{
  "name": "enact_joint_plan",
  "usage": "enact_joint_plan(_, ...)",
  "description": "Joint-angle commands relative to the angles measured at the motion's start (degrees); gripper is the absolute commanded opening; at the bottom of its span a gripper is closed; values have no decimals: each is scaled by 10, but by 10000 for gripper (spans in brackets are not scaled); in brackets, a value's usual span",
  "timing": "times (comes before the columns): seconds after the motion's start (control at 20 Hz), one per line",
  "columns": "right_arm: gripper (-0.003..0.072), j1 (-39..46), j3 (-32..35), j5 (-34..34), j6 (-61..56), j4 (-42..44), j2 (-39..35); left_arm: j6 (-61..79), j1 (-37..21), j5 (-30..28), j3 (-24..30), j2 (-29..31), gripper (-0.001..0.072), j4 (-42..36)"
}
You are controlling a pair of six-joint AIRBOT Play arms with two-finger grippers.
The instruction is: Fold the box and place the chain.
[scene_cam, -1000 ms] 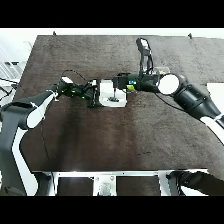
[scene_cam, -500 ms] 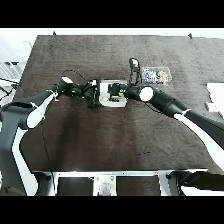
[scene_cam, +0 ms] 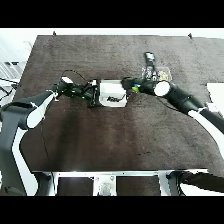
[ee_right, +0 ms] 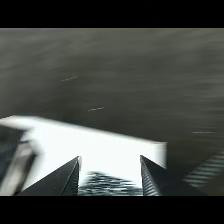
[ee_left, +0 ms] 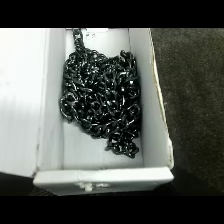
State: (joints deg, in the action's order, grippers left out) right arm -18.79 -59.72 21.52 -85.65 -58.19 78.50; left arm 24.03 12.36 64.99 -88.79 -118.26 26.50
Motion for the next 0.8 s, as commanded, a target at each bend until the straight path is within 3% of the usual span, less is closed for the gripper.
enact_joint_plan(0.0, 478, 99, 18, -2, 2, -5, 15, 0, 0, 0, 0, 0, 277, 0)
enact_joint_plan(0.05, 516, 122, 12, -2, 11, 10, 40, 0, 0, 0, 0, 0, 277, 0)
enact_joint_plan(0.35, 517, 146, -103, 0, 50, 36, 201, 0, 0, 0, 0, 0, 276, 0)
enact_joint_plan(0.5, 512, 146, -146, 0, 49, 37, 246, 0, 0, 0, 0, 0, 277, 0)
enact_joint_plan(0.6, 477, 145, -167, 0, 52, 51, 262, 0, 0, 0, 0, 0, 277, 0)
enact_joint_plan(0.7, 389, 139, -179, 2, 75, 86, 273, 0, 0, 0, 0, 0, 277, 0)
enact_joint_plan(0.75, 230, 135, -179, 1, 75, 98, 272, 0, 0, 0, 0, 0, 277, 0)
